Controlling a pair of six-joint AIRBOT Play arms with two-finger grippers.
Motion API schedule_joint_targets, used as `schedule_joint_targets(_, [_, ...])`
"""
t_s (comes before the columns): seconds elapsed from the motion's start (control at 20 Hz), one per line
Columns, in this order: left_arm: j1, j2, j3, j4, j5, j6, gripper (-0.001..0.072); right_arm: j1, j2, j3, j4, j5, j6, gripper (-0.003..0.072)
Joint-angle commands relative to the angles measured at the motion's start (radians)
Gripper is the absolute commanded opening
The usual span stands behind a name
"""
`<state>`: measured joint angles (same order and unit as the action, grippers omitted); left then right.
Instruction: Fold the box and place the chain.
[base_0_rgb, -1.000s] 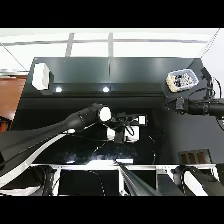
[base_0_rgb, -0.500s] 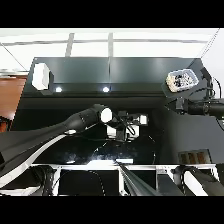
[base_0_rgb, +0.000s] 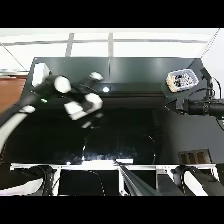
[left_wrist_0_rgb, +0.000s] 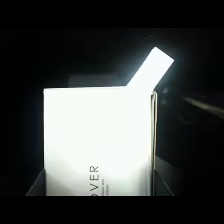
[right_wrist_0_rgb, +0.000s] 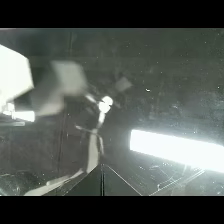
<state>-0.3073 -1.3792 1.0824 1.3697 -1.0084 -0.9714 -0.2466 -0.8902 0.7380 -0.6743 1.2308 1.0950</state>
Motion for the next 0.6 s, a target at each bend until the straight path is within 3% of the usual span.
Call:
schedule_joint_targets(0.0, [0.365,0.032,0.0,0.164,-0.153,-0.286,0.0239,-0.001,0.001,0.001,0.0,-0.003,0.0,0.0011])
schedule_joint_targets(0.1, [0.539,0.028,0.0,0.115,-0.127,-0.338,0.0239,-0.001,0.001,0.001,0.0,-0.007,0.0,0.0011])
schedule_joint_targets(0.2, [0.637,0.019,0.0,0.046,-0.06,-0.336,0.0239,-0.001,0.001,0.001,0.0,-0.014,0.0,0.0011])
schedule_joint_targets(0.55, [0.671,-0.122,0.059,0.032,0.081,-0.291,0.0239,-0.001,0.001,0.001,0.012,-0.069,0.001,0.0011])
